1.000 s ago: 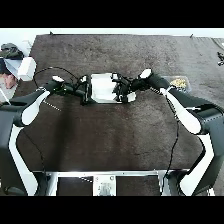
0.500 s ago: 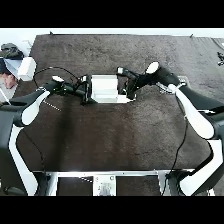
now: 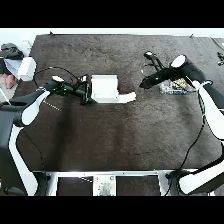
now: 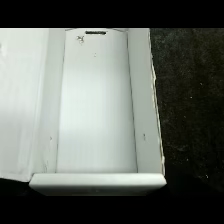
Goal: Fold the box and place the chain.
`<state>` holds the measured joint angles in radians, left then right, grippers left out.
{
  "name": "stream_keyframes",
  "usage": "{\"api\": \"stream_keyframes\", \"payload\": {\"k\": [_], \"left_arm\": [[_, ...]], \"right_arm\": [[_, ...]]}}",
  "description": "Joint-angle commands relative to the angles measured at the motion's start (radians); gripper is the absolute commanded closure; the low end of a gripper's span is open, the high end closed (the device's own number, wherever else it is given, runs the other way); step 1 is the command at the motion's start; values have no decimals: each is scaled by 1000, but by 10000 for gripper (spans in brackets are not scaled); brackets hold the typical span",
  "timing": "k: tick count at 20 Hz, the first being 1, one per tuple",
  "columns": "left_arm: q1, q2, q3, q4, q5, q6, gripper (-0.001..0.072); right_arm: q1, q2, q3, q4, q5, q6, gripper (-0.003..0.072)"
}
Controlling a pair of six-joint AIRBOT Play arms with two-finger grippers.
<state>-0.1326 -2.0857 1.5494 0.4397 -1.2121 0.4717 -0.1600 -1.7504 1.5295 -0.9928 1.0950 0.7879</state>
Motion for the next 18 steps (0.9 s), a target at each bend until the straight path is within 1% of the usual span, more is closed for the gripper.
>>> {"api": "stream_keyframes", "payload": {"k": [1, 2, 6, 8, 12, 14, 15, 17, 18], "left_arm": [[0, -1, 0, 0, 0, 0, 353], [0, -1, 0, 0, 0, 0, 353], [0, -1, 0, 0, 0, 0, 353], [0, -1, 0, 0, 0, 0, 353], [0, -1, 0, 0, 0, 0, 353], [0, -1, 0, 0, 0, 0, 353], [0, -1, 0, 0, 0, 1, 353], [0, -1, 0, 0, 0, 0, 353], [0, -1, 0, 0, 0, 0, 353]], "right_arm": [[-63, -2, -89, 117, -69, 92, 690], [-64, -8, -117, 153, -87, 92, 690], [-31, -57, -175, 182, -98, 85, 690], [-12, -79, -200, 267, -98, 60, 689], [56, -118, -208, 414, -41, -1, 689], [70, -111, -208, 507, -35, -68, 690], [69, -101, -208, 539, -39, -71, 689], [69, -80, -208, 549, -41, -64, 688], [70, -70, -208, 549, -41, -47, 613]]}}
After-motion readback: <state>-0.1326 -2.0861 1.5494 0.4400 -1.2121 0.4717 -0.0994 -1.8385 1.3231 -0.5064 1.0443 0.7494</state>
